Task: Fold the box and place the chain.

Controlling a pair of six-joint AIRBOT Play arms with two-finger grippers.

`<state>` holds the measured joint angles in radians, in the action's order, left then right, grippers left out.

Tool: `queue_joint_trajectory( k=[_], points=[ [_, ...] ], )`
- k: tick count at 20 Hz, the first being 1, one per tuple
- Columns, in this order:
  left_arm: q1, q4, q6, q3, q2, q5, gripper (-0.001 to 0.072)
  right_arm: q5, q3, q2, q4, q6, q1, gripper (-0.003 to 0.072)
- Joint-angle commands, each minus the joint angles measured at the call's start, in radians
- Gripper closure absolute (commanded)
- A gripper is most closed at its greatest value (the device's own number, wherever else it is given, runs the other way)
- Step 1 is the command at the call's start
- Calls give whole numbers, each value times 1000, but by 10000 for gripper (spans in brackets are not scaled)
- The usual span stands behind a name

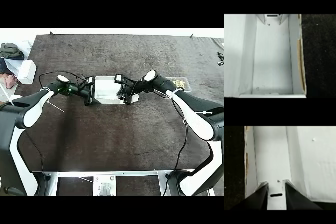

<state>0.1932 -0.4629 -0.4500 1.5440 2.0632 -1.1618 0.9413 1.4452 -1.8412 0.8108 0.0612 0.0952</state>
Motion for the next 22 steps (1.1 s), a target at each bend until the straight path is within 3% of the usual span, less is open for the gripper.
queue_joint_trajectory(
  k=[1, 6, 10, 11, 15, 17, 19, 20, 22],
  points=[
    [0, 0, 0, 0, 0, 0, 298, 1, 0, -23, -30, 19, 4, 417],
    [0, 0, 0, 0, 0, 0, 298, 0, 0, -29, -50, 45, 5, 416],
    [0, 0, 0, 0, 0, 0, 298, 0, 0, -29, -53, 52, 5, 372],
    [0, 0, 0, 0, 0, 0, 298, -3, 0, -29, -53, 53, 5, 84],
    [0, 0, 0, 0, 0, 0, 298, -5, 0, -29, -52, 52, 4, 100],
    [0, 0, 0, 0, 0, 0, 298, 10, 0, -23, -41, 49, 3, 402],
    [0, 0, 0, 0, 0, 0, 298, 32, 0, 0, 30, -23, -1, 649],
    [0, 0, 0, 0, 0, 0, 298, 41, 0, 18, 88, -84, -3, 696],
    [0, 0, 0, 0, 0, 0, 298, 58, 0, 62, 181, -224, -15, 696]
  ],
)
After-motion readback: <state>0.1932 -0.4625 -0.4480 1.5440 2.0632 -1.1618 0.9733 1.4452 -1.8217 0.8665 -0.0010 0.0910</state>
